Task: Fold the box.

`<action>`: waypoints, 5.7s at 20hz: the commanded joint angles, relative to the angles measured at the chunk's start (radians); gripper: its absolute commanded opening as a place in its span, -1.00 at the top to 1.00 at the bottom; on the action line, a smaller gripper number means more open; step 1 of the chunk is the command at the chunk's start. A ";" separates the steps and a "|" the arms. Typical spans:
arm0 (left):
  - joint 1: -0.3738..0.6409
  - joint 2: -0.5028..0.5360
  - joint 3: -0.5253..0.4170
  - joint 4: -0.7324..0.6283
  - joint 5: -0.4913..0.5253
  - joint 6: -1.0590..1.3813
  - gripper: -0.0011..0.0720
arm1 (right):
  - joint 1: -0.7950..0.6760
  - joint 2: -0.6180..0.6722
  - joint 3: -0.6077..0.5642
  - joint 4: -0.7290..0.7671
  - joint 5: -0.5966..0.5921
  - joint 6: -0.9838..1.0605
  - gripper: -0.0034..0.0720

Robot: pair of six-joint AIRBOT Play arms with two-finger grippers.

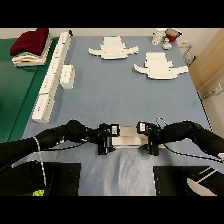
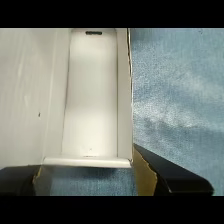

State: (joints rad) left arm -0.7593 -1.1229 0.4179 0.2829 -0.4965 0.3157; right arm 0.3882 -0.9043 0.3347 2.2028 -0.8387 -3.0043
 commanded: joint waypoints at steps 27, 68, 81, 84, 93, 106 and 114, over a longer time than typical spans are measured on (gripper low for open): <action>0.061 -0.025 0.029 0.062 -0.113 -0.045 -0.20 | 0.000 0.001 0.001 0.000 0.000 0.001 -0.32; 0.013 -0.023 0.038 0.134 -0.047 -0.161 -0.94 | 0.000 0.001 0.001 0.000 0.000 0.001 -0.32; 0.060 -0.026 0.066 0.199 -0.135 -0.204 -0.94 | 0.000 0.001 0.001 0.000 0.000 0.001 -0.32; 0.056 -0.027 0.066 0.188 -0.107 -0.199 -0.94 | 0.000 0.001 0.001 0.000 0.000 0.001 -0.32; -0.006 -0.040 0.066 0.187 -0.026 -0.186 -0.94 | 0.000 0.001 0.001 0.000 0.000 0.001 -0.32; -0.006 -0.040 0.066 0.186 -0.027 -0.185 -0.31 | 0.000 0.001 0.001 0.000 0.001 0.001 -0.32; -0.006 -0.040 0.066 0.186 -0.027 -0.185 -0.31 | 0.000 0.001 0.001 0.004 -0.003 0.002 -0.32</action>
State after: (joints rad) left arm -0.7650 -1.1629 0.4831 0.4690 -0.5236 0.1303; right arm 0.3889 -0.9043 0.3344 2.2044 -0.8387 -3.0039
